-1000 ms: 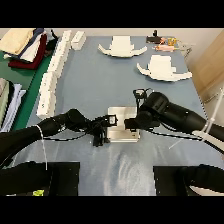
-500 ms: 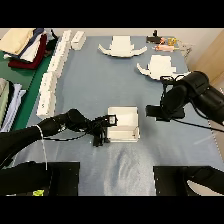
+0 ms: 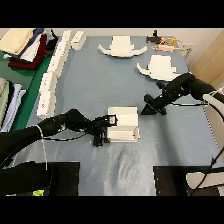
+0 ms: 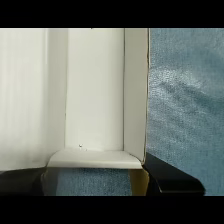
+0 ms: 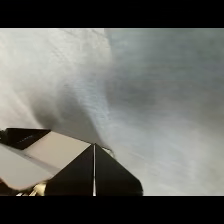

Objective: Fold the box.

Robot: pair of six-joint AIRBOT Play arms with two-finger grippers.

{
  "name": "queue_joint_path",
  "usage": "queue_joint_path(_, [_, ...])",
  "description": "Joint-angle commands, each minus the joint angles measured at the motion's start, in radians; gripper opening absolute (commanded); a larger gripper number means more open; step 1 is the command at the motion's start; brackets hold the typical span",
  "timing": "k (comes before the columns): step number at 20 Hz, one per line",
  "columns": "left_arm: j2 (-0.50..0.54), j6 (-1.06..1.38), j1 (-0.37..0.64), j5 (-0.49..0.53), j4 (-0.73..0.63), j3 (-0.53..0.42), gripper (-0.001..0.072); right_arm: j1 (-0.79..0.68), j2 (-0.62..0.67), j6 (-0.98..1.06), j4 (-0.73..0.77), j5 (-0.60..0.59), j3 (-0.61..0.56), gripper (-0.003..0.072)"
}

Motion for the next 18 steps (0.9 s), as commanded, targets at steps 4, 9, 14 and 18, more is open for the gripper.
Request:
queue_joint_path(4, [0.001,0.000,0.001,0.000,0.000,0.001,0.0509,0.014,-0.142,-0.264,0.233,-0.145,0.040,0.0001])
queue_joint_path(9, [0.001,0.000,0.001,0.000,0.000,0.001,0.0509,0.064,-0.098,-0.428,0.230,-0.286,0.039,0.0001])
queue_joint_path(14, [0.001,0.000,0.001,0.000,0.000,0.001,0.0509,0.165,0.031,-0.527,0.171,-0.209,0.038,0.0001])
queue_joint_path(18, [0.001,0.000,0.001,0.000,0.000,0.001,0.0509,0.270,0.153,-0.564,0.051,-0.046,-0.025,0.0001])
